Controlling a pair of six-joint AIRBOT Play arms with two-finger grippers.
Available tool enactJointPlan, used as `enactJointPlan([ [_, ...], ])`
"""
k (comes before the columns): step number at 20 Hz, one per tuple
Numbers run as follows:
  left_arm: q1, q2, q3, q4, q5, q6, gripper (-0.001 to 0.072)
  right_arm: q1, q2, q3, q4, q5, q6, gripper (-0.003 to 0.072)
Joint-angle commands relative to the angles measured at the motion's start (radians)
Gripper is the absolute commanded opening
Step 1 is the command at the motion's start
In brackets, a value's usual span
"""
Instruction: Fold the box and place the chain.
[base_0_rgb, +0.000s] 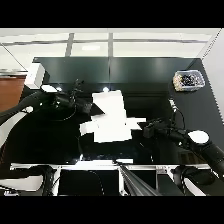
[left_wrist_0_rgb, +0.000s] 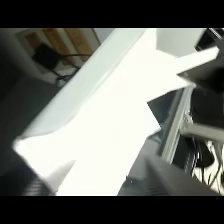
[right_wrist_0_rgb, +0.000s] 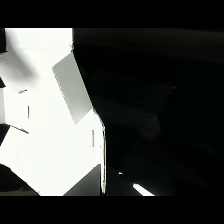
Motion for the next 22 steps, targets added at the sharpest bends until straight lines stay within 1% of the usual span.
enactJointPlan([
  [1, -0.002, -0.032, 0.023, -0.005, -0.119, 0.161, 0.0486, 0.003, 0.001, -0.001, -0.046, -0.003, 0.035, 0.0016],
  [2, -0.005, -0.046, 0.036, 0.01, -0.136, 0.161, 0.0483, 0.003, 0.001, -0.001, -0.046, -0.002, 0.035, 0.0016],
  [3, -0.015, -0.056, 0.05, 0.055, -0.13, 0.161, 0.0482, 0.003, 0.001, -0.001, -0.046, 0.001, 0.035, 0.0016],
  [4, -0.029, -0.063, 0.062, 0.113, -0.101, 0.156, 0.0476, 0.003, 0.001, -0.001, -0.046, 0.002, 0.035, 0.0016],
  [5, -0.048, -0.066, 0.072, 0.152, -0.086, 0.154, 0.0424, 0.003, 0.001, -0.001, -0.046, 0.003, 0.035, 0.0016],
  [7, -0.09, -0.069, 0.095, 0.19, -0.083, 0.163, 0.0391, 0.003, 0.001, -0.001, -0.046, 0.002, 0.035, 0.0016],
  [10, -0.132, -0.069, 0.129, 0.323, -0.005, 0.163, 0.0132, 0.003, 0.001, -0.001, -0.051, -0.001, 0.035, 0.0016],
  [12, -0.135, -0.069, 0.143, 0.319, 0.002, 0.166, 0.006, 0.003, 0.001, 0.004, -0.108, 0.004, 0.085, 0.0017],
  [13, -0.133, -0.068, 0.152, 0.317, -0.014, 0.166, 0.0037, 0.002, 0.001, 0.014, -0.14, 0.003, 0.159, 0.0057],
  [14, -0.128, -0.068, 0.161, 0.318, -0.045, 0.165, 0.0024, 0.002, 0.001, 0.039, -0.192, 0.0, 0.259, 0.0332],
  [15, -0.121, -0.061, 0.17, 0.318, -0.074, 0.163, 0.0023, -0.009, 0.001, 0.084, -0.283, 0.011, 0.32, 0.0595],
  [16, -0.113, -0.045, 0.17, 0.317, -0.084, 0.154, 0.0023, -0.03, 0.001, 0.143, -0.394, 0.038, 0.35, 0.066],
  [18, -0.106, -0.008, 0.169, 0.317, -0.093, 0.129, 0.0021, -0.093, 0.001, 0.278, -0.606, 0.115, 0.354, 0.066],
  [19, -0.114, 0.019, 0.159, 0.303, -0.089, 0.13, 0.0021, -0.12, 0.001, 0.342, -0.691, 0.163, 0.311, 0.0659],
  [20, -0.129, 0.048, 0.137, 0.293, -0.064, 0.154, 0.0021, -0.13, 0.001, 0.387, -0.75, 0.207, 0.226, 0.0659],
  [21, -0.154, 0.079, 0.109, 0.294, -0.008, 0.213, 0.0021, -0.13, 0.001, 0.411, -0.797, 0.23, 0.122, 0.0658],
  [22, -0.181, 0.101, 0.083, 0.294, 0.072, 0.283, 0.0022, -0.13, 0.0, 0.411, -0.799, 0.234, 0.029, 0.0658],
])
